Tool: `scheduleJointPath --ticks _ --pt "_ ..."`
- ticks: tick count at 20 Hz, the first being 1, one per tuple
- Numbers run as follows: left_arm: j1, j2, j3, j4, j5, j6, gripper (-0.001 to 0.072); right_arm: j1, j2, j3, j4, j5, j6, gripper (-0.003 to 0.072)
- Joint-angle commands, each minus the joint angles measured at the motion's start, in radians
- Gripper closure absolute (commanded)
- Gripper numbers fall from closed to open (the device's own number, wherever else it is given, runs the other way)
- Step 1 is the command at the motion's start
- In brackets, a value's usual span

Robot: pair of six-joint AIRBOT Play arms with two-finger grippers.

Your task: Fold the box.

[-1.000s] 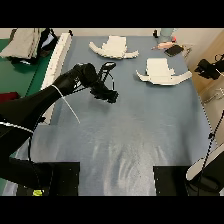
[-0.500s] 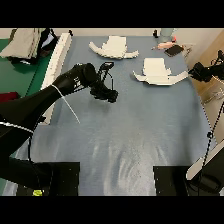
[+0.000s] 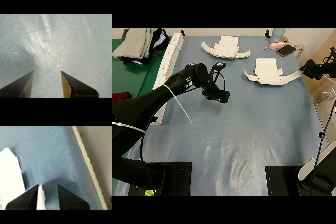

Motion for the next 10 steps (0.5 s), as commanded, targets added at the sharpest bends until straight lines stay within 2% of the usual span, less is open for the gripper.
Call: scheduleJointPath --ticks 1,4,6,8,10 --pt "0.000 0.000 0.001 -0.001 0.000 0.000 0.0185 0.007 -0.001 0.000 0.005 0.030 -0.004 0.0304" --pt "0.000 0.000 0.001 -0.002 0.000 -0.001 0.0186 0.020 -0.001 0.000 0.005 0.083 -0.038 0.0306" --pt "0.000 0.000 0.001 -0.015 -0.001 -0.001 0.0186 0.030 -0.001 0.000 0.004 0.100 -0.048 0.0347" --pt "0.000 0.000 0.001 -0.022 -0.003 -0.003 0.0185 0.041 -0.001 -0.002 0.004 0.114 -0.048 0.0354" --pt "0.007 0.000 0.001 -0.028 -0.006 -0.014 0.0185 0.052 -0.001 -0.002 0.003 0.134 -0.048 0.0435"
